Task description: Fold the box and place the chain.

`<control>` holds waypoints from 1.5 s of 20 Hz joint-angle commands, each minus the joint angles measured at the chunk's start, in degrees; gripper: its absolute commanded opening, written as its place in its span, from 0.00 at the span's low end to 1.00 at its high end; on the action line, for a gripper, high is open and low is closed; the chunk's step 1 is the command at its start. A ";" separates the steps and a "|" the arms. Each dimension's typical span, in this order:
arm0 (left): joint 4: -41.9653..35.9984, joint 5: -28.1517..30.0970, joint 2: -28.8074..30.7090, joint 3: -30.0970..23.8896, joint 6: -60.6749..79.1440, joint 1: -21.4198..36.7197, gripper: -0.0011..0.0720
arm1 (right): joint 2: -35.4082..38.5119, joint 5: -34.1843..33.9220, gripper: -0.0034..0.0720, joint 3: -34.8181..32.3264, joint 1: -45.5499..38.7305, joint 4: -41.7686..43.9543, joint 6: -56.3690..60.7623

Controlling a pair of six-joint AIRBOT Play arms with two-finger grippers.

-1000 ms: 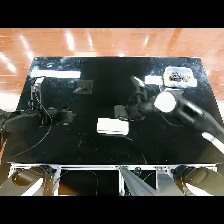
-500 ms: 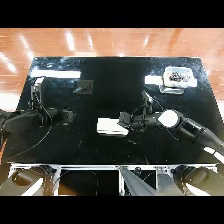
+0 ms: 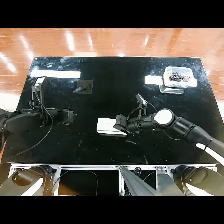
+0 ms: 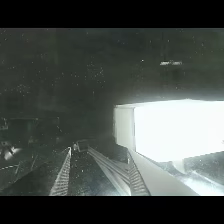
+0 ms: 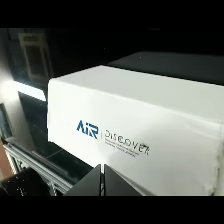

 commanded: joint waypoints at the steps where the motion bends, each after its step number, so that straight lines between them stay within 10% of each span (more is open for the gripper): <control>1: -0.33 0.04 -0.94 0.00 0.00 -0.04 0.65 | -0.68 0.66 0.09 0.00 0.24 0.22 -1.05; 30: -0.33 -4.35 -4.46 0.00 -0.02 -5.73 0.65 | -3.63 0.22 0.09 0.00 0.22 -3.74 -2.25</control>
